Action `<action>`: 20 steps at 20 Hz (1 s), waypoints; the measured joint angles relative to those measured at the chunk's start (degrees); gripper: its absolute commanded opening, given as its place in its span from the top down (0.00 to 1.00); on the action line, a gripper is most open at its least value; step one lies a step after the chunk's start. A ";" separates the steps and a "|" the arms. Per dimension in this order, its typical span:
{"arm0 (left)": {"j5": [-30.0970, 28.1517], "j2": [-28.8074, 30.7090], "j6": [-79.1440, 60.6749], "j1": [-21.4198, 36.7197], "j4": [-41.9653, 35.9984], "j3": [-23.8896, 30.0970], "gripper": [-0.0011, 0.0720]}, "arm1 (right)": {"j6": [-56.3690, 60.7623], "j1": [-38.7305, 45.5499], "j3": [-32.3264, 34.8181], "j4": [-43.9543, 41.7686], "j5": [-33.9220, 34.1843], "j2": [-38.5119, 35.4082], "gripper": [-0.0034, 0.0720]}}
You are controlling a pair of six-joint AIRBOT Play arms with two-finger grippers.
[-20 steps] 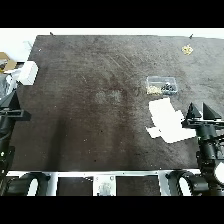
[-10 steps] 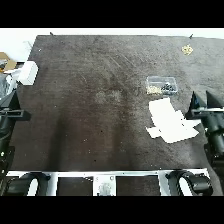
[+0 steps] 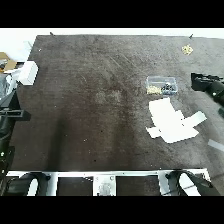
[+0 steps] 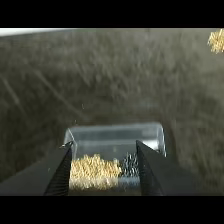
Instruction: Fold the box and place the chain.
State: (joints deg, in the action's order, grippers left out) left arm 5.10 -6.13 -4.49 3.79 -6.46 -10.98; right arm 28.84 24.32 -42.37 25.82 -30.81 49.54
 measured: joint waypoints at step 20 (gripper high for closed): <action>0.00 0.00 0.00 0.00 0.00 0.00 0.97 | 16.50 16.50 -39.74 47.60 -55.34 42.58 0.24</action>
State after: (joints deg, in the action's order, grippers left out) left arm 5.10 -6.13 -4.49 3.79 -6.46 -10.98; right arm 45.34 40.82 -82.11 73.43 -86.15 92.12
